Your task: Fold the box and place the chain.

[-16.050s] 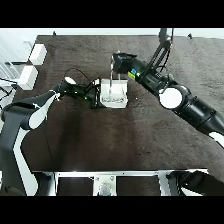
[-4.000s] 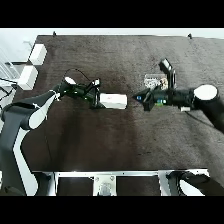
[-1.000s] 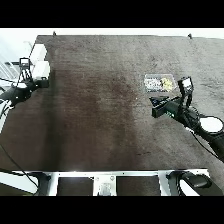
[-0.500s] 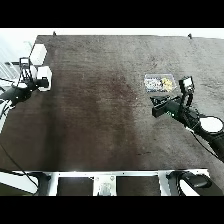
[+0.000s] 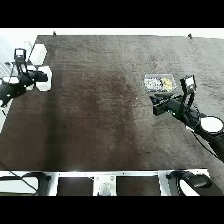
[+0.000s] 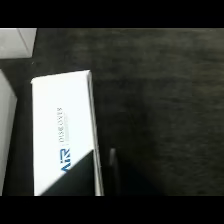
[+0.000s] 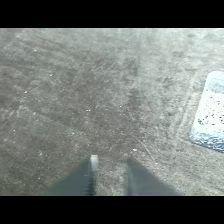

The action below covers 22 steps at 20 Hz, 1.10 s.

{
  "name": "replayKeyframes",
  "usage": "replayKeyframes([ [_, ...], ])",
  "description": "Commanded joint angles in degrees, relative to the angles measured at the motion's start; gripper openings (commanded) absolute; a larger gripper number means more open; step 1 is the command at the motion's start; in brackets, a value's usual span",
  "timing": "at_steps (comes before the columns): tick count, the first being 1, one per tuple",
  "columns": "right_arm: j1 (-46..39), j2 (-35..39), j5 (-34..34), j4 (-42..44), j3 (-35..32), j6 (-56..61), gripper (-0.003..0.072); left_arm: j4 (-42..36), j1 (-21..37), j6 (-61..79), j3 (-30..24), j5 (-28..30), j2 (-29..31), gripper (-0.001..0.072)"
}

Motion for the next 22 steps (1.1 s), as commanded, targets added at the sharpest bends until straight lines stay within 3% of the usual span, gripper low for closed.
replayKeyframes([
  [1, 0.0, 0.0, -1.9, 0.0, 0.0, 0.0, 0.0012, 1.2, -0.2, 0.5, -0.1, -12.4, 7.7, 0.0017],
  [4, 0.0, 0.5, -2.2, 0.1, 0.0, 0.1, 0.0009, 1.0, -2.4, 1.6, -3.3, -11.0, 17.3, 0.0013],
  [9, 0.0, 5.5, -5.6, 0.3, -0.4, 1.7, 0.0008, 1.0, -12.9, 6.4, -20.9, 5.8, 38.6, 0.0013],
  [13, 0.0, 12.6, -7.3, 0.2, -4.2, 1.7, 0.0007, 0.9, -17.2, 7.2, -34.2, 5.1, 51.6, 0.0014],
  [17, 0.0, 23.5, -7.3, 0.2, -11.3, 1.7, 0.0008, -1.9, -17.7, 7.3, -46.2, 1.0, 65.6, 0.0014],
  [20, 0.0, 32.0, -7.3, 0.2, -16.2, 1.7, 0.0009, -3.5, -17.7, 6.7, -53.4, 0.0, 76.8, 0.0015],
  [22, 0.0, 36.8, -7.3, 0.2, -19.0, 1.7, 0.0009, -3.5, -17.7, 5.2, -56.4, -1.1, 81.0, 0.0018],
])
